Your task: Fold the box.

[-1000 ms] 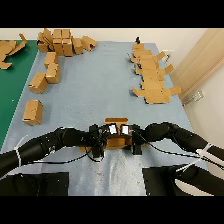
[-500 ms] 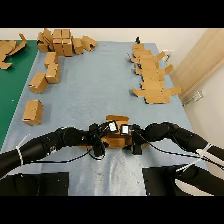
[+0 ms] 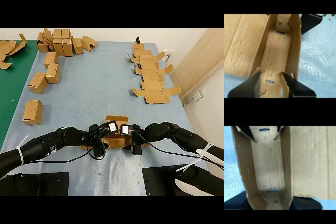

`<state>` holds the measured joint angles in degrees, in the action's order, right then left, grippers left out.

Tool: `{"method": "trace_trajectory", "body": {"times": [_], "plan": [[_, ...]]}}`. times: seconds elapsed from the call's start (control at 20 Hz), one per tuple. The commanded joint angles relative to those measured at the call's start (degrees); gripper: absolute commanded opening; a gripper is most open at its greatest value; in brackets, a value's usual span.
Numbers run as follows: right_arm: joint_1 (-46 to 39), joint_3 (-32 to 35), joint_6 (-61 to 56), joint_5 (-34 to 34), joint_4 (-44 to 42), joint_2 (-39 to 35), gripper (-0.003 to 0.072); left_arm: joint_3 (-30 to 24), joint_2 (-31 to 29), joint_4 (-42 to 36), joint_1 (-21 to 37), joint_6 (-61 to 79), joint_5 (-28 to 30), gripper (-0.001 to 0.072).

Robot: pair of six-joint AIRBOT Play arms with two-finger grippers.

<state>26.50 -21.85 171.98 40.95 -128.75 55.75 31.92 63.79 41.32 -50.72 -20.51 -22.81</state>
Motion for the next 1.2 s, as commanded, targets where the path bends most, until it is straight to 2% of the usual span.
{"method": "trace_trajectory", "body": {"times": [0.0,0.4,0.45,0.5,0.55,0.85,1.15], "plan": [[0.02,0.02,-0.04,0.00,-0.02,0.02,0.0522,0.04,0.02,-0.04,-0.02,0.07,-0.24,0.0410],[0.02,0.02,-0.04,0.00,-0.02,0.02,0.0521,0.13,0.02,0.00,0.00,0.09,0.35,0.0408],[0.02,0.02,-0.04,0.02,-0.02,0.02,0.0521,0.17,0.02,-0.02,0.00,0.07,0.35,0.0365],[0.02,0.02,-0.04,0.00,-0.02,0.02,0.0521,0.22,-0.20,0.02,0.00,0.13,0.22,0.0066],[0.02,0.02,-0.04,0.02,-0.02,0.02,0.0521,0.28,-0.52,0.70,0.00,0.37,0.37,0.0010],[0.02,0.02,-0.04,0.02,-0.02,0.02,0.0521,0.37,-3.80,6.91,0.55,-1.60,-1.44,0.0012],[0.02,0.02,-0.04,0.00,-0.02,0.02,0.0521,0.37,-10.69,15.91,7.06,-16.70,-8.39,0.0011]]}}
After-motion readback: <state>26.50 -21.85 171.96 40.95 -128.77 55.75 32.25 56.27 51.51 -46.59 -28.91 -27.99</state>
